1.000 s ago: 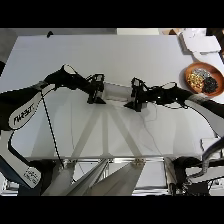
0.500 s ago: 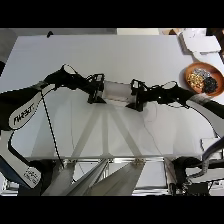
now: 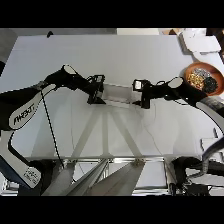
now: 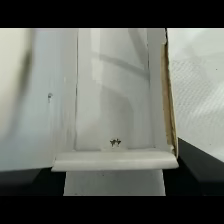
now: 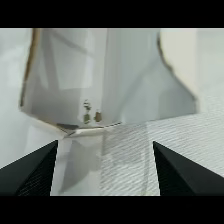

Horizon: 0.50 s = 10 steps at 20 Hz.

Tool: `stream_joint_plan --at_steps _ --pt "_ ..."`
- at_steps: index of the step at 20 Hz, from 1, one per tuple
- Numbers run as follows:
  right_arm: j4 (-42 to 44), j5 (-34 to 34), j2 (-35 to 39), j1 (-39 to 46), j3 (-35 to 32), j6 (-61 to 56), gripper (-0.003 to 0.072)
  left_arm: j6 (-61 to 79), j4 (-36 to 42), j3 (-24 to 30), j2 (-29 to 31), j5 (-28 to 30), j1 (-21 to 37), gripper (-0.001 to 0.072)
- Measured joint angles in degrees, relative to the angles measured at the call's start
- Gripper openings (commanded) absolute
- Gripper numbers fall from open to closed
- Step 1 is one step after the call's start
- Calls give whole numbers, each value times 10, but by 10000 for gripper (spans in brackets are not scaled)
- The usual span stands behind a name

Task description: Fold the box and place the chain.

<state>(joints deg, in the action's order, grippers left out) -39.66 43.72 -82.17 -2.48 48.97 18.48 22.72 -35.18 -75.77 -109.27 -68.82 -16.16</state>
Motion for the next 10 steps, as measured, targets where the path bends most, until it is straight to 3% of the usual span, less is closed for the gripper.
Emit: stream_joint_plan --at_steps 3,4,7,8,10 --pt "-50 3 30 0 0 -59 647 -2 1 0 0 2 0 345" --pt "-63 4 40 0 0 -78 609 -2 2 0 0 3 0 345" --pt "-113 24 79 0 0 -136 103 -2 2 0 0 3 0 345" --pt "-131 35 94 0 0 -155 30 -2 2 0 0 4 0 345" --pt "-156 70 124 0 0 -188 27 -2 2 0 0 4 0 345"
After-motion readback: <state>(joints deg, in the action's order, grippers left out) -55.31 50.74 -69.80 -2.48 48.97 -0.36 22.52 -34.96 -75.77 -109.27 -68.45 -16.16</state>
